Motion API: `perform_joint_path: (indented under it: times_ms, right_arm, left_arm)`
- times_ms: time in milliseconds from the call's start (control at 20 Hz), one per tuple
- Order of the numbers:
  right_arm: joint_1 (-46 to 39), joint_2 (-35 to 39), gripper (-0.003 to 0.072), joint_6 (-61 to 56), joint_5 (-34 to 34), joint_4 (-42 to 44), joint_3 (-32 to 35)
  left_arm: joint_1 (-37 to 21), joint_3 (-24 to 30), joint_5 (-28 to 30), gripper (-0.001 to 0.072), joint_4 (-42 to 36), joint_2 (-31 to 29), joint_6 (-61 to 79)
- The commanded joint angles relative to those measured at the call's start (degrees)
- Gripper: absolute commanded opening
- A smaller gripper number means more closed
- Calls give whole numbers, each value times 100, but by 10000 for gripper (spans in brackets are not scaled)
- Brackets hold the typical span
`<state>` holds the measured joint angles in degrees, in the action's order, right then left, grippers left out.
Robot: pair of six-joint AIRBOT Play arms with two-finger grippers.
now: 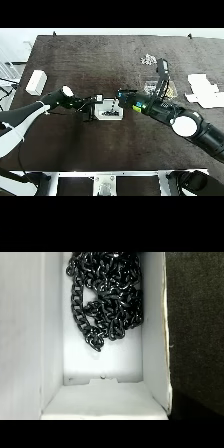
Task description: Fold the box and place the chain.
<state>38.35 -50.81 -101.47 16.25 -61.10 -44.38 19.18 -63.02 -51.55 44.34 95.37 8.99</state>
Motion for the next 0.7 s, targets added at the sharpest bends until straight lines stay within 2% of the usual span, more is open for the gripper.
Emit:
perform_joint_path:
  times_ms: [0,350,650]
  right_arm:
    - [168,-151,5,-184,-166,-2,173]
    - [369,-1257,5,-181,-586,101,177]
    - [522,-1961,9,-151,-682,85,177]
  left_arm:
    - [-7,0,2,475,2,0,0]
    - [-7,0,-7,475,2,0,0]
    - [-7,0,-4,475,2,0,0]
